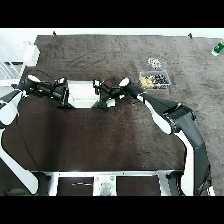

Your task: Fold the box and place the chain.

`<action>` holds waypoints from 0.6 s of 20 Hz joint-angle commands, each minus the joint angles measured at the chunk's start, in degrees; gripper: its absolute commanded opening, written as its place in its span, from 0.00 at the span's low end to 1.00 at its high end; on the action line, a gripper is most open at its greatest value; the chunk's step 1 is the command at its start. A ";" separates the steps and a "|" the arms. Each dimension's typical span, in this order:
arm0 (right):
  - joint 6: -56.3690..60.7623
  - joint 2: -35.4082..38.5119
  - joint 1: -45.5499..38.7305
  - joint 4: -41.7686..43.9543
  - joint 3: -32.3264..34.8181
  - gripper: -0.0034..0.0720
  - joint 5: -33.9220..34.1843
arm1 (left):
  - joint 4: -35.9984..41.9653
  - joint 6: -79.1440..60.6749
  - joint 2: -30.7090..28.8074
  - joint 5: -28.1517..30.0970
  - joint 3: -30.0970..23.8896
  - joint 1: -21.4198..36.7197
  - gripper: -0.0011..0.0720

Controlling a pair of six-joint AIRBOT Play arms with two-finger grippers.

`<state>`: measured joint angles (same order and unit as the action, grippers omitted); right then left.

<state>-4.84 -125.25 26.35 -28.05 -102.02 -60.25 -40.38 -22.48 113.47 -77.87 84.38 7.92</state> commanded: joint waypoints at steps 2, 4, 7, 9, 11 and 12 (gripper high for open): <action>0.02 0.00 0.00 0.02 0.02 0.82 -0.02 | -0.13 0.22 0.00 -0.15 0.07 -0.02 0.98; 0.04 0.00 0.00 0.02 0.02 0.82 -0.02 | -0.13 1.05 0.00 -0.07 0.07 -0.02 0.87; 0.04 0.00 0.00 0.02 0.02 0.82 -0.02 | -0.13 1.38 0.00 -0.02 0.07 -0.02 0.80; 0.04 0.00 0.00 0.02 0.02 0.82 -0.02 | -0.13 1.57 0.00 -0.04 0.07 -0.02 0.74; 0.04 0.00 0.00 0.02 0.02 0.82 -0.02 | -0.13 1.68 0.00 -0.02 0.07 -0.02 0.73; 0.04 0.00 0.00 0.02 0.02 0.82 -0.02 | -0.13 1.70 0.00 0.00 0.07 -0.02 0.74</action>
